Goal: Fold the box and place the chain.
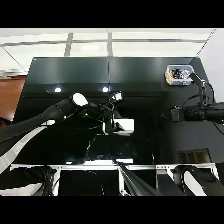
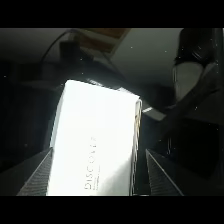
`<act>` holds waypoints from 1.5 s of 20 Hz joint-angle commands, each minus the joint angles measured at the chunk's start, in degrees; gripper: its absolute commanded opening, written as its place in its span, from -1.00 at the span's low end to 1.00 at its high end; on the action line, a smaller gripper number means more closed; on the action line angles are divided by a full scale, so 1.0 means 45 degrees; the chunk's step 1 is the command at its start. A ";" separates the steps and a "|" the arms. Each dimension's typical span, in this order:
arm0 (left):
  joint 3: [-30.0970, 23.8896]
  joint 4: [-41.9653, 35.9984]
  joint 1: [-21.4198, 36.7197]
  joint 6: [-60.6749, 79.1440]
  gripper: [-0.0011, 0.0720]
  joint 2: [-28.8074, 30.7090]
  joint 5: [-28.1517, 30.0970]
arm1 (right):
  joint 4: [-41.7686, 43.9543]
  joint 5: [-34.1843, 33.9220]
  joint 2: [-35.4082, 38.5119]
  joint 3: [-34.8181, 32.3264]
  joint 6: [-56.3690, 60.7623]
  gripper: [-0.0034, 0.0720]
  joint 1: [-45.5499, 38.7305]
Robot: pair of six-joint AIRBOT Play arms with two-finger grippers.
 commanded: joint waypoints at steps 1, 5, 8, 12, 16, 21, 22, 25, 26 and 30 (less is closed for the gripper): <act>0.0015 0.0180 -0.0131 0.0194 0.98 -0.0044 -0.0151 | -0.0019 -0.0112 0.0005 0.0000 0.0005 -0.88 0.0000; 0.0015 0.0233 -0.0243 0.0267 0.98 -0.0044 -0.0146 | -0.0024 -0.0117 0.0005 0.0000 0.0005 -0.88 0.0000; 0.0015 0.0223 -0.0262 0.1350 0.98 -0.0039 -0.0151 | -0.0024 -0.0112 0.0005 0.0000 0.0005 -0.88 0.0000; 0.0015 0.0321 -0.0272 0.2900 0.98 -0.0039 -0.0151 | -0.0024 -0.0102 0.0005 0.0000 0.0005 -0.88 0.0000; 0.0015 0.2501 -0.0753 0.2943 0.98 -0.0044 0.0024 | -0.0024 -0.0107 0.0005 0.0000 0.0005 -0.88 0.0000; 0.0015 0.3274 -0.1467 0.1729 0.98 -0.0364 0.1724 | -0.0024 -0.0107 0.0005 0.0000 0.0010 -0.88 0.0000; 0.0015 0.3415 -0.1491 0.1559 0.95 -0.0384 0.1700 | -0.0024 -0.0112 0.0005 0.0000 0.0010 -0.88 0.0000; 0.0248 0.4425 -0.1336 -0.0194 -0.06 0.0063 0.1637 | -0.0024 -0.0165 0.0005 0.0000 0.0010 -0.88 0.0000; 0.0656 0.5110 -0.1069 -0.1962 -0.17 0.0287 0.1681 | -0.0024 -0.0180 0.0005 0.0000 0.0010 -0.88 0.0000; 0.2691 0.6815 0.1812 -0.5149 -0.20 0.0656 0.1350 | -0.0015 -0.0631 0.0005 0.0000 0.0029 -0.88 0.0000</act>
